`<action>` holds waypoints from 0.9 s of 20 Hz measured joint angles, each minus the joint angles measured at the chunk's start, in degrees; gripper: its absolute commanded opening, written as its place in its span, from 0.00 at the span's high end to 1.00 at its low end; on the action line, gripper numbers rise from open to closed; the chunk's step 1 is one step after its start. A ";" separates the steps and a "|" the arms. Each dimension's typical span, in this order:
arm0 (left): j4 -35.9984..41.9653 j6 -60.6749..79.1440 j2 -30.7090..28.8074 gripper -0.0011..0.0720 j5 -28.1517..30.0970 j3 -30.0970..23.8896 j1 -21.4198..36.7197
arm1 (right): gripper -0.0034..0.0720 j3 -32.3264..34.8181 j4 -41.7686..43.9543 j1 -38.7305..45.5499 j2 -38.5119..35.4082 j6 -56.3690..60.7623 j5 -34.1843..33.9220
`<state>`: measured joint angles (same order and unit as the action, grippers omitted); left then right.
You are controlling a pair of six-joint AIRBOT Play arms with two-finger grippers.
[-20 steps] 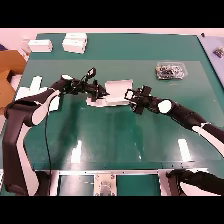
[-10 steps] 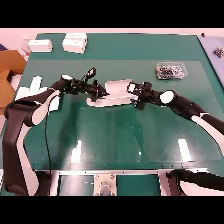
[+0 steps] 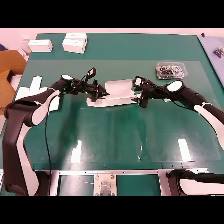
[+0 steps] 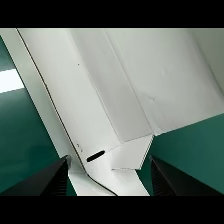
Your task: Fold the box and place the chain.
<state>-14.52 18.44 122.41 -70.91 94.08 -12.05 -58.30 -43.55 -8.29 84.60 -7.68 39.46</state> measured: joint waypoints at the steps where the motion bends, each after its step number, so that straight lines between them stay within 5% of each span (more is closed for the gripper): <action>1: 0.00 0.00 0.00 0.96 0.00 0.00 0.00 | 0.14 -0.68 0.28 0.20 0.74 -0.13 0.87; 18: 0.00 0.00 0.00 0.96 -0.02 0.00 0.00 | 0.14 -10.10 1.09 3.74 8.33 -7.65 12.22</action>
